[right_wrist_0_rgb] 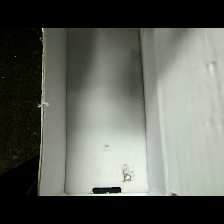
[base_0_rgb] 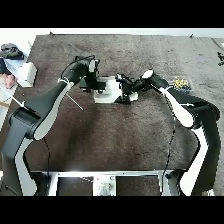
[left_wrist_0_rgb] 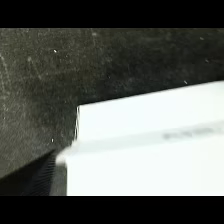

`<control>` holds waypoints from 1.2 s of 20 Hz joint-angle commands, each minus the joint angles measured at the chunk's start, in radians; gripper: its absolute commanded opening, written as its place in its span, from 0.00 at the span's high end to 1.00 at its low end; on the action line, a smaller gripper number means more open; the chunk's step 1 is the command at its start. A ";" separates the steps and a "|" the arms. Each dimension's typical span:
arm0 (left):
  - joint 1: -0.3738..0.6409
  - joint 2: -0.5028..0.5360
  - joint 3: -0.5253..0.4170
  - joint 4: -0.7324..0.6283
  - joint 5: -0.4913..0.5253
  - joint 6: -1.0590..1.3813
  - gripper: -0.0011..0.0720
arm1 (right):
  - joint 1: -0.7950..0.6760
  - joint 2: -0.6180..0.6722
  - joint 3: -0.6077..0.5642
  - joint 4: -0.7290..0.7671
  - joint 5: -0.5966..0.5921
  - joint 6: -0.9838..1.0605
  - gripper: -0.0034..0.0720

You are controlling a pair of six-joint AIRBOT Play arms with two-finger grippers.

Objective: Fold the box and place the chain.

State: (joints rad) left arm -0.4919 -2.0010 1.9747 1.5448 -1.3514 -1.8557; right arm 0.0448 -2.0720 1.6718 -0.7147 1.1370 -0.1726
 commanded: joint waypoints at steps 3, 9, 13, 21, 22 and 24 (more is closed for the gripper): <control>0.008 0.063 0.052 0.053 -0.071 0.112 0.21 | 0.001 -0.001 0.000 0.000 0.000 0.001 0.24; 0.008 0.183 0.011 0.076 -0.004 0.354 0.21 | 0.001 -0.001 0.000 0.000 0.000 0.001 0.24; 0.071 0.266 -0.110 -0.083 0.153 0.461 0.34 | 0.001 -0.001 0.000 0.000 0.000 0.001 0.24; 0.388 0.291 -0.439 -0.864 0.300 1.376 0.29 | 0.001 -0.001 0.000 0.000 0.000 0.001 0.24; 0.408 0.291 -0.476 -0.916 0.324 1.450 0.29 | 0.001 -0.001 0.000 0.000 0.000 0.001 0.24; 0.423 0.291 -0.510 -0.922 0.372 1.472 0.29 | 0.001 -0.001 0.000 0.000 0.000 0.001 0.24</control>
